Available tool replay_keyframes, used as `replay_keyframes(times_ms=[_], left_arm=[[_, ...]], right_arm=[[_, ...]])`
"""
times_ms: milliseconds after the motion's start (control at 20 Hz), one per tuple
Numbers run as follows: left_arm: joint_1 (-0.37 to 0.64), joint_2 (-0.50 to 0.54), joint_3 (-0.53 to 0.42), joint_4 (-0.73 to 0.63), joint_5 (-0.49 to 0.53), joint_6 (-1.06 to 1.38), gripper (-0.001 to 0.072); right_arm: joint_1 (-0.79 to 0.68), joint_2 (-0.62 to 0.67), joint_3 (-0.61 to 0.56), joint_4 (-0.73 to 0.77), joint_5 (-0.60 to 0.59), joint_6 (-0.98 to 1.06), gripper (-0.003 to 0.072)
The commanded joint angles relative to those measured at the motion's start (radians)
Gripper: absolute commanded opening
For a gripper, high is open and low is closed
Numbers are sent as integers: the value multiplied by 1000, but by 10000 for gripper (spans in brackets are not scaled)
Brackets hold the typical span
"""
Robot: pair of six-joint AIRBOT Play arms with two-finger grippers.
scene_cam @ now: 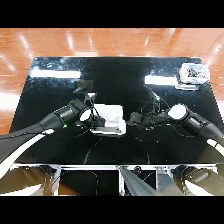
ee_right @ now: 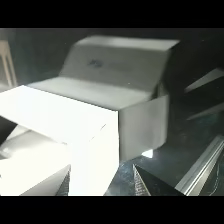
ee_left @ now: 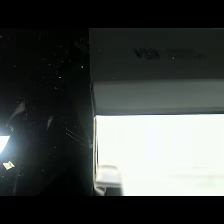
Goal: Fold the box and place the chain.
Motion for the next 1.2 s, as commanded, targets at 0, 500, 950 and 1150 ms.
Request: replay_keyframes(times_ms=[0, 500, 950, 1150], left_arm=[[1, -1, 0, 0, 1, 1, 21], [1, 0, 0, 0, 2, 1, 21], [1, -1, 0, 0, 2, 1, 21], [1, -1, 0, 0, 3, 1, 21]], right_arm=[[42, 0, 14, 25, 7, -2, 498], [273, -150, 235, -346, -37, 327, 519], [330, -194, 295, -517, 44, 509, 673], [381, -194, 296, -632, 49, 641, 649]])
